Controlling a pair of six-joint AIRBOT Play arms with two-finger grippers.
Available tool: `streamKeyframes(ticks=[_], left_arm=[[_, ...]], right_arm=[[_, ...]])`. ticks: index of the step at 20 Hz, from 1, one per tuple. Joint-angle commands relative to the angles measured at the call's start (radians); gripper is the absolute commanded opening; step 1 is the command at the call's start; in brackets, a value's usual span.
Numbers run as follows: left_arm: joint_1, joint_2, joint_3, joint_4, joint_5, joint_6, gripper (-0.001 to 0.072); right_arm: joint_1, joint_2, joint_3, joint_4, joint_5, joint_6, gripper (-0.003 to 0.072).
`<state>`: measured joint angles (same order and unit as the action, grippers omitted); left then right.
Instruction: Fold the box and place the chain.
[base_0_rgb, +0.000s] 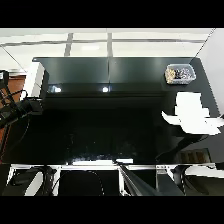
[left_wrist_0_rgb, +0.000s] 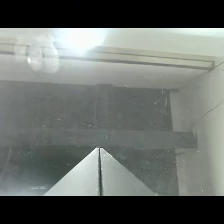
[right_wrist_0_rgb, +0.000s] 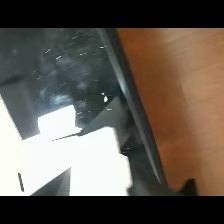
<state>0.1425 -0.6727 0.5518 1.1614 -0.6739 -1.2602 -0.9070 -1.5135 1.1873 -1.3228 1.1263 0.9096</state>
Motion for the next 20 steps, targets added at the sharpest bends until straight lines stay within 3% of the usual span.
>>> streamKeyframes(ticks=[1,5,9,16,20], left_arm=[[-0.001,0.0,0.0,0.001,0.001,0.0,0.003],[-0.001,0.0,0.0,0.001,0.002,0.0,0.003],[-0.001,0.0,0.0,0.001,0.009,0.0,0.003],[-0.001,-0.008,-0.001,-0.003,0.006,0.0,0.003],[-0.022,-0.058,-0.001,-0.117,-0.056,0.0,0.003]], right_arm=[[0.049,-0.035,0.029,-0.076,0.021,-0.036,0.0078],[0.051,0.011,0.029,0.081,0.113,-0.097,0.0024],[0.078,0.169,-0.036,0.288,0.092,-0.105,0.0024],[0.351,0.514,-0.462,0.701,0.008,-0.092,0.0023],[0.635,0.633,-0.745,0.893,-0.188,-0.097,0.0023]])
